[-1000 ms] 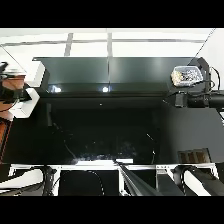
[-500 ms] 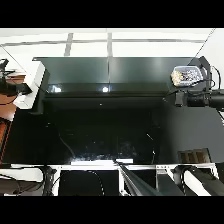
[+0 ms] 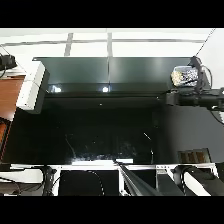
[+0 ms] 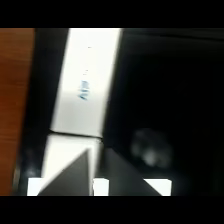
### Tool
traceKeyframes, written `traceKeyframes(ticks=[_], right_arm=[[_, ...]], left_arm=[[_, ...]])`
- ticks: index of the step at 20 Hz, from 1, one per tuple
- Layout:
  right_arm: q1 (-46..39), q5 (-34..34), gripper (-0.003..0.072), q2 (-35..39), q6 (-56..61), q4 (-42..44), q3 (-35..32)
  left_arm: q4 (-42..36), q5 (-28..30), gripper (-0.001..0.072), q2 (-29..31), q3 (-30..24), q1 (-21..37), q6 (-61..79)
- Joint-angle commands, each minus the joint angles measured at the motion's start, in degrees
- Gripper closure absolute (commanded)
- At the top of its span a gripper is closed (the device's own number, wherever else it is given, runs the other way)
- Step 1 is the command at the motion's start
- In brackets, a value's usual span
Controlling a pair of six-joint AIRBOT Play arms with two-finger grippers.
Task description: Fold the box and place the chain.
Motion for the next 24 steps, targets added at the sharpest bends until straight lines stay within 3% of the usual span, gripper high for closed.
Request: traceKeyframes(ticks=[1, 3, 7, 10, 13, 24], right_arm=[[7.50, -11.87, 0.0673, -0.04, -0.02, -8.07, -3.04], [9.77, -17.53, 0.0673, -0.04, 0.39, -13.77, -6.03], [9.73, -17.88, 0.0672, -0.02, 0.35, -14.80, -8.09], [9.73, -17.92, 0.0673, -0.02, 0.35, -14.82, -8.09], [9.73, -17.92, 0.0672, -0.02, 0.35, -14.82, -8.09], [9.73, -17.92, 0.0673, -0.02, 0.35, -14.80, -8.09]], left_arm=[[-7.91, -12.76, 0.0687, 5.38, 1.77, -2.51, -7.28], [-9.22, -12.04, 0.0687, 12.31, -6.38, -7.02, -7.21], [-6.43, 6.62, 0.0686, 33.11, -36.48, -17.46, -6.75], [-5.40, 12.04, 0.0685, 44.52, -52.81, -20.04, -7.37], [-2.97, 11.34, 0.0684, 49.27, -57.35, -19.41, -7.41], [-2.40, 10.12, 0.0683, 49.37, -57.35, -19.45, -7.43]])
